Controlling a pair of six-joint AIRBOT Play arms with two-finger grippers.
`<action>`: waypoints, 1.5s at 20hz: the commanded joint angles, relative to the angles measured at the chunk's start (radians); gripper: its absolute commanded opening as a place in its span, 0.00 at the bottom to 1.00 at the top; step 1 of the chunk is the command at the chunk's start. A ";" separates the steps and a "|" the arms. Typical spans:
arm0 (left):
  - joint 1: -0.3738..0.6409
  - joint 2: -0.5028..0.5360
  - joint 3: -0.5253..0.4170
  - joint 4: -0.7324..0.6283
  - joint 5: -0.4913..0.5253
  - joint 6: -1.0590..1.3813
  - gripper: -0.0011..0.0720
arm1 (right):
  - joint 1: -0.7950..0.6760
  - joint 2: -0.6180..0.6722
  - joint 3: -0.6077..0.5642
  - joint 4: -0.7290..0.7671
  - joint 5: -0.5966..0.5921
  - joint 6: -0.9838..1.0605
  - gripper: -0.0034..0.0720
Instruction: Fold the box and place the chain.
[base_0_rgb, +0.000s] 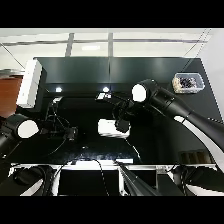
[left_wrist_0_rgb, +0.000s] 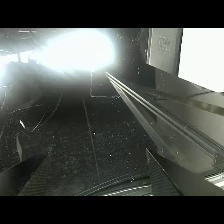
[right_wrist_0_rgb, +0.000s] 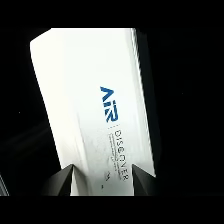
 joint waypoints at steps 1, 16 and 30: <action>0.001 0.001 0.000 0.000 0.002 0.000 0.97 | 0.001 -0.002 0.000 0.000 0.002 -0.002 0.63; 0.001 0.001 0.000 0.000 0.011 0.000 0.97 | 0.002 -0.002 0.000 -0.023 0.018 -0.001 0.29; 0.001 0.001 0.000 0.000 0.011 0.000 0.97 | 0.023 -0.003 -0.053 -0.022 -0.018 0.038 0.51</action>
